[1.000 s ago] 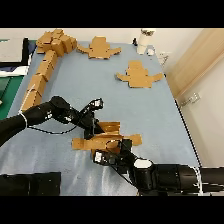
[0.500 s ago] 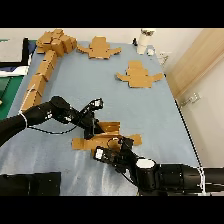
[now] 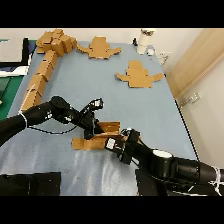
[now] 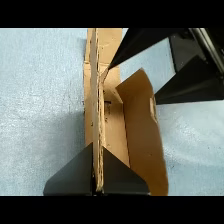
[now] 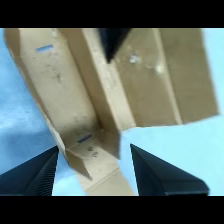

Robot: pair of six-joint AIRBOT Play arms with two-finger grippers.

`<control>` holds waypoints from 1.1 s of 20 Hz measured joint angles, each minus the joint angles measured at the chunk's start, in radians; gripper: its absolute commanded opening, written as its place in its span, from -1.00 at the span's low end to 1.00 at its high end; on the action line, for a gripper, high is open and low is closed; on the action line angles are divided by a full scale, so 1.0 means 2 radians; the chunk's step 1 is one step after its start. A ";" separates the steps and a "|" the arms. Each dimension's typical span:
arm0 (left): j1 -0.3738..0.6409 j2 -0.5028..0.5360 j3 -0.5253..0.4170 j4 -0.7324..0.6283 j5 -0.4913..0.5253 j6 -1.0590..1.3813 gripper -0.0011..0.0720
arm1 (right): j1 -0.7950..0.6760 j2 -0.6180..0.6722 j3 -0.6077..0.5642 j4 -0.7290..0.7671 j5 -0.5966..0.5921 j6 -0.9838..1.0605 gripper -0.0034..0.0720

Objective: Fold the box.

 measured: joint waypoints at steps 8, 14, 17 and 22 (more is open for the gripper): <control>0.000 0.000 0.000 0.000 0.000 0.000 -0.94 | -0.223 -0.017 0.010 0.342 0.080 -0.449 1.00; 0.000 0.000 0.000 0.000 0.000 0.000 -0.94 | -0.351 -0.113 0.060 0.579 -0.021 -0.746 1.00; 0.000 0.000 0.000 0.000 0.000 0.000 -0.94 | -0.369 -0.155 0.071 0.621 -0.042 -0.799 1.00; 0.000 0.000 0.000 0.000 0.000 0.000 -0.94 | -0.377 -0.179 0.076 0.628 -0.049 -0.828 1.00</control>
